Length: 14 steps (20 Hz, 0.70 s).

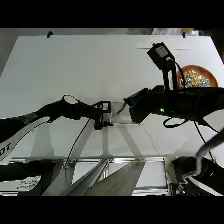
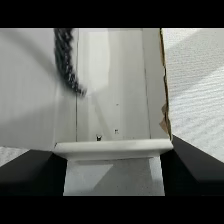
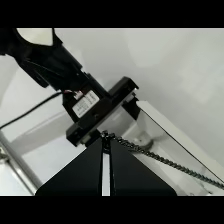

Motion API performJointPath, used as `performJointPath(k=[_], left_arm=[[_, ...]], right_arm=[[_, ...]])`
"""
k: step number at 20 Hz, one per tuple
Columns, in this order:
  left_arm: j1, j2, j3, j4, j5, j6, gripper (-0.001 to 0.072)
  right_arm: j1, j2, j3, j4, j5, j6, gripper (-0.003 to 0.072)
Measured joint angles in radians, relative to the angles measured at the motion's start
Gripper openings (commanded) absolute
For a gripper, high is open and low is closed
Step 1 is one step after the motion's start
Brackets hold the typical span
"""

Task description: Fold the box and place the chain.

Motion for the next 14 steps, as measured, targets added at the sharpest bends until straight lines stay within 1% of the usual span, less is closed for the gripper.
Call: performJointPath(k=[6,10,14], left_arm=[[0.0,0.0,0.0,0.0,0.0,0.0,0.003],[0.0,0.0,0.0,0.0,0.0,0.0,0.003],[0.0,0.0,0.0,0.0,0.0,0.0,0.003]], right_arm=[[0.0,-0.07,-0.013,-0.016,0.042,-0.002,0.0014],[0.0,-0.113,-0.076,-0.013,0.045,-0.005,0.0014],[0.0,-0.156,-0.144,0.002,0.019,-0.008,0.0015]])
